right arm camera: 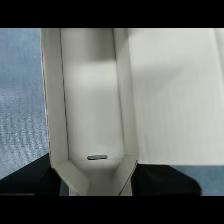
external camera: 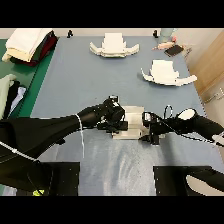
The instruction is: Fold the box.
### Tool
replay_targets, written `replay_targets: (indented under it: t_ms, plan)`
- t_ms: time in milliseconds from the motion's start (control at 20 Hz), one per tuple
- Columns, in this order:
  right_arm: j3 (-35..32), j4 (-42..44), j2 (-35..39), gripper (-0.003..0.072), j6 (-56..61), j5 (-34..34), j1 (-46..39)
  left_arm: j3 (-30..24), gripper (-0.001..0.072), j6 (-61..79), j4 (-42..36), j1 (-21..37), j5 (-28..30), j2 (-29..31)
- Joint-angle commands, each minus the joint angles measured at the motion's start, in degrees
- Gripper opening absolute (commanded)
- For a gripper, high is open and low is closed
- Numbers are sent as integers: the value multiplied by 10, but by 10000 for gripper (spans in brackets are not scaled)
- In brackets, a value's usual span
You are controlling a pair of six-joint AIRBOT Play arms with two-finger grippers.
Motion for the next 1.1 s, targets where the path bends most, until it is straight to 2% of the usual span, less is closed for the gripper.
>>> replay_targets:
  t_ms: [0,50,100,150,200,350,500,700,950,1000,1050]
  plan:
    - [0,1,0,513,0,-1,0,1,14,-2,-7,-4,-1,0]
    - [0,1,0,513,0,-1,0,1,15,-1,-8,-6,-1,0]
    - [0,1,0,512,0,-1,0,1,104,-1,-9,-7,-1,0]
    - [0,1,0,513,0,-1,0,1,422,-1,-11,-6,-1,0]
    - [0,1,0,512,0,-1,0,1,604,-4,-13,-6,-1,0]
    - [0,1,0,513,0,-1,0,9,600,-3,-30,-6,-8,4]
    - [0,1,0,513,0,-1,0,39,600,4,-28,-4,-29,14]
    - [0,1,0,513,0,-1,0,57,599,26,-28,21,-69,50]
    - [0,1,0,512,0,-1,0,57,597,71,-1,70,-198,116]
    - [0,1,0,513,0,-1,0,57,552,93,14,76,-207,127]
    - [0,1,0,513,0,-1,0,57,349,107,29,81,-206,137]
